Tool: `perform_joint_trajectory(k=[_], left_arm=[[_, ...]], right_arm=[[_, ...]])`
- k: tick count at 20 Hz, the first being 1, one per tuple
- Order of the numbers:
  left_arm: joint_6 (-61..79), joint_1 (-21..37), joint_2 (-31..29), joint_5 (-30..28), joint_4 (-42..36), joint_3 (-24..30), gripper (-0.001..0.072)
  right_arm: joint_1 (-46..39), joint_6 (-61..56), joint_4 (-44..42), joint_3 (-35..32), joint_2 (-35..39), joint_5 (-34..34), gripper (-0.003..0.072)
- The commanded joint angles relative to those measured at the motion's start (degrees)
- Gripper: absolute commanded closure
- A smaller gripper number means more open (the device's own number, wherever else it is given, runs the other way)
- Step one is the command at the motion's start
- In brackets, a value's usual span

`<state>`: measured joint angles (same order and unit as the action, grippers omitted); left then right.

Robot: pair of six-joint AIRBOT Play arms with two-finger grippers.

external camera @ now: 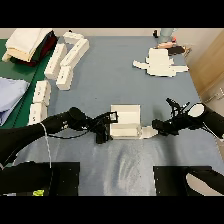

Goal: Fold the box.

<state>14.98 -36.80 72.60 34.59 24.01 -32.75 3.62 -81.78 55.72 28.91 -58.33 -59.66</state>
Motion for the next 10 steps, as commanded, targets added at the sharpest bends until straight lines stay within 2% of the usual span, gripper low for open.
perform_joint_trajectory(k=[1, 2, 3, 4, 5, 10], left_arm=[[0.0, 0.0, 0.0, 0.0, 0.0, 0.0, 0.0346], [0.0, 0.0, 0.0, 0.0, 0.0, 0.0, 0.0346], [0.0, 0.0, 0.0, 0.0, 0.0, 0.0, 0.0345], [0.0, 0.0, 0.0, 0.0, 0.0, 0.0, 0.0345], [0.0, 0.0, 0.0, 0.0, 0.0, 0.0, 0.0346], [0.0, 0.0, 0.0, 0.0, 0.0, 0.0, 0.0346]], right_arm=[[0.1, 5.6, -8.9, 0.1, 1.3, -2.1, 0.0683], [0.1, 6.5, -9.4, 0.1, 1.9, -2.6, 0.0679], [0.1, 6.9, -10.2, 0.1, 2.3, -3.2, 0.0576], [0.1, 7.0, -11.4, 0.1, 2.5, -3.6, 0.0433], [0.1, 7.2, -12.8, 0.1, 2.7, -3.7, 0.0374], [0.1, 8.9, -14.8, 0.4, 3.1, -3.4, 0.0373]])
